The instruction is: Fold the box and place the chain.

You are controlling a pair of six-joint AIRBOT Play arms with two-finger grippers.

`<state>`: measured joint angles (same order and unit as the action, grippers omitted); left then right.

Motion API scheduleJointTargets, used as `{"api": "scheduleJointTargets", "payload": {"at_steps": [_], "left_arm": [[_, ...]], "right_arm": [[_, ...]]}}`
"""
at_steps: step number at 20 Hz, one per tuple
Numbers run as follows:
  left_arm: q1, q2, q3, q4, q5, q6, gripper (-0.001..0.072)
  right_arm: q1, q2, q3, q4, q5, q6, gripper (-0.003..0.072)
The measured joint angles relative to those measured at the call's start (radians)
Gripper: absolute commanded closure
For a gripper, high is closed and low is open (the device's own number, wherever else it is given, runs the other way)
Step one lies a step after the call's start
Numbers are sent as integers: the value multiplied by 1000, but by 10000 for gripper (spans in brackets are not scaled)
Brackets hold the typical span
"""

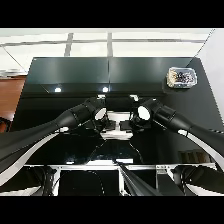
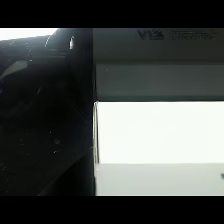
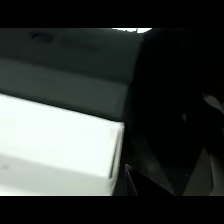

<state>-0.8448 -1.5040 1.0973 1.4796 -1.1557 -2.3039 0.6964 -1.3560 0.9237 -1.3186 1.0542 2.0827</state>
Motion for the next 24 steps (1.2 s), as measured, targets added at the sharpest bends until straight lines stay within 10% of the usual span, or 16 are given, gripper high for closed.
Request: {"api": "scheduleJointTargets", "payload": {"at_steps": [10, 12, 18, 19, 20, 22, 24], "left_arm": [[0, 0, 0, 0, 0, 0, 684], [0, 0, 0, 0, 0, 0, 684], [0, 0, 0, -2, -3, -2, 684], [0, 0, 0, -2, -3, -1, 684], [0, 0, 0, 1, 2, 2, 684], [0, 0, 0, 1, 2, 2, 684], [0, 0, 0, 0, -2, -1, 684]], "right_arm": [[38, -57, 35, -66, 40, 122, 393], [42, -66, 45, -70, 49, 137, 672], [47, -75, 55, -69, 56, 161, 648], [47, -76, 55, -68, 59, 162, 446], [47, -76, 55, -63, 61, 159, 425], [47, -76, 55, -61, 60, 160, 672], [47, -76, 56, -63, 63, 167, 671]]}}
